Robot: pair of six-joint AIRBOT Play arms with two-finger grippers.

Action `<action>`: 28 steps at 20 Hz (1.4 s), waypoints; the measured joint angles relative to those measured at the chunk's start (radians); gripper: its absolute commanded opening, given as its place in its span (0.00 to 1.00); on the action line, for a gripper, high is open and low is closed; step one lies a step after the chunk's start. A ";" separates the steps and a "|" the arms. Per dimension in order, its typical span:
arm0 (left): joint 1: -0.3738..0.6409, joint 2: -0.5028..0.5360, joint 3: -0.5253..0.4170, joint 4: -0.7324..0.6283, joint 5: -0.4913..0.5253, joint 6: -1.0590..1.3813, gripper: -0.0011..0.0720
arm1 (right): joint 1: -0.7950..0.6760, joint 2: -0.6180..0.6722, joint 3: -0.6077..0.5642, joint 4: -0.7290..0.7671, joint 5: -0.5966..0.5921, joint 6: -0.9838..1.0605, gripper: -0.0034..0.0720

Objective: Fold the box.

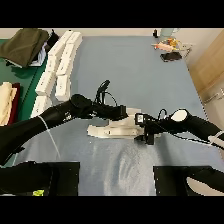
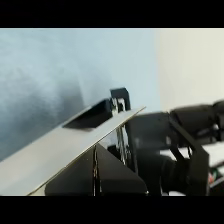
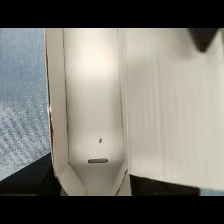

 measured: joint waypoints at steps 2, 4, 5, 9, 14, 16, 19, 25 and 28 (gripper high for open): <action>0.004 -0.024 0.003 0.040 0.016 -0.068 0.03 | 0.000 0.000 0.000 0.001 0.000 0.001 0.67; 0.007 -0.046 0.004 0.114 0.021 -0.151 0.03 | -0.002 0.000 0.000 0.001 0.000 0.001 0.67; 0.008 -0.054 0.004 0.147 0.023 -0.190 0.03 | -0.002 0.000 0.000 0.001 0.000 0.001 0.67; 0.012 -0.070 0.004 0.263 0.023 -0.288 0.03 | -0.002 0.000 0.000 0.001 -0.001 0.000 0.67; 0.040 -0.075 0.005 0.335 0.008 -0.351 0.03 | -0.002 0.000 0.000 0.000 -0.001 -0.001 0.67; 0.050 -0.074 0.014 0.345 -0.022 -0.354 0.03 | -0.001 0.000 0.000 0.000 -0.001 -0.002 0.67; 0.058 -0.046 0.039 0.354 -0.073 -0.310 0.03 | -0.002 0.000 0.000 -0.001 -0.001 -0.002 0.67; 0.125 0.134 0.060 0.432 -0.117 -0.194 0.03 | 0.000 0.000 0.000 -0.002 0.000 -0.003 0.67; 0.154 0.232 0.053 0.548 -0.208 -0.136 0.03 | 0.000 0.000 0.000 -0.002 0.000 -0.002 0.67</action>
